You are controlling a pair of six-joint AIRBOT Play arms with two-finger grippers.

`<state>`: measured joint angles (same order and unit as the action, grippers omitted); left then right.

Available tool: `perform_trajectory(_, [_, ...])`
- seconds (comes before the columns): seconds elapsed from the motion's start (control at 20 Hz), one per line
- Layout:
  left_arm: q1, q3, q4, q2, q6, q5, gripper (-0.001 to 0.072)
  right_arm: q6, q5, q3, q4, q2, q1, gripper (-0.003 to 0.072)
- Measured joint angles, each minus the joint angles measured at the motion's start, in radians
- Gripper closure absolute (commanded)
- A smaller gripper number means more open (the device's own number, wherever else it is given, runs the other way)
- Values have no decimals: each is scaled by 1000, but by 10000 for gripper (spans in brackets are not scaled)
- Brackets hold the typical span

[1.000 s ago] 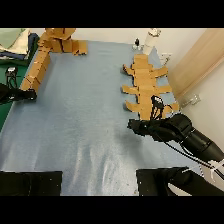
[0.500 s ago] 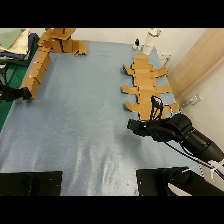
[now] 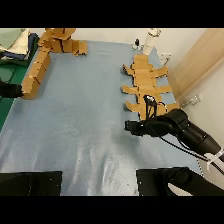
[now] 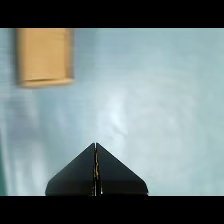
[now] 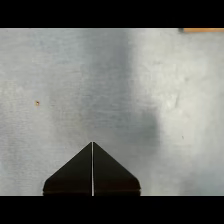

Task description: Fold the box.

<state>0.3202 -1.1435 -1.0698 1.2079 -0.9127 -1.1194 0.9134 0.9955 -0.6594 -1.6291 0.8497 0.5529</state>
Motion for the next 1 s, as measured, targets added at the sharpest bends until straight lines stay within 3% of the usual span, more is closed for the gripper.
perform_trajectory(0.25, [-340,13,24,-35,-142,-116,698,175,59,-233,-14,233,-32,682])
perform_trajectory(0.4, [-543,35,13,-40,-260,-82,698,256,100,-384,-32,378,-37,682])
perform_trajectory(0.55, [-676,74,6,-42,-354,-16,698,311,128,-492,-62,482,-40,682])
perform_trajectory(0.75, [-779,109,5,-43,-415,40,697,342,163,-547,-89,536,-42,682])
perform_trajectory(1.0, [-816,120,5,-43,-435,66,697,352,200,-564,-99,554,-42,682])
